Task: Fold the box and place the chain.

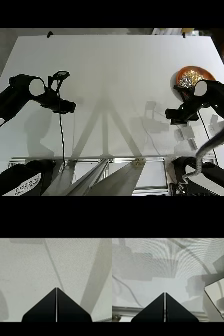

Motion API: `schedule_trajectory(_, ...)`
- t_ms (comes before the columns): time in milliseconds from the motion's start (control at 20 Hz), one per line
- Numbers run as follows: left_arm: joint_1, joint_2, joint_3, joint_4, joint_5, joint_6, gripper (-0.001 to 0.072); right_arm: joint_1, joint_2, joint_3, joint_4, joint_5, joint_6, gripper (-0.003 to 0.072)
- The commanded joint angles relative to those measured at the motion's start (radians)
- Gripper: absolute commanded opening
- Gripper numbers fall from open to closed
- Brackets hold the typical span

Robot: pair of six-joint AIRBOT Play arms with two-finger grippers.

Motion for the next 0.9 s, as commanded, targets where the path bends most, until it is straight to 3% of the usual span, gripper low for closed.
schedule_trajectory(0,0.001,0.0,0.0,0.0,0.0,0.0,0.0009,-0.001,0.001,0.0,0.0,0.0,0.0,0.0017)
schedule_trajectory(400,0.001,0.0,0.0,0.0,0.0,0.0,0.0009,-0.001,0.001,0.0,0.0,-0.007,-0.001,0.0017)
schedule_trajectory(600,0.001,0.0,0.0,0.0,0.0,0.0,0.0009,-0.001,0.001,0.006,0.045,-0.119,-0.004,0.0016)
schedule_trajectory(750,0.001,0.0,0.0,0.0,0.0,0.0,0.0009,-0.001,0.001,0.106,0.014,-0.08,-0.039,0.0017)
schedule_trajectory(850,0.001,0.0,0.0,0.0,0.0,0.0,0.0009,-0.001,0.001,0.231,-0.101,0.036,-0.064,0.0017)
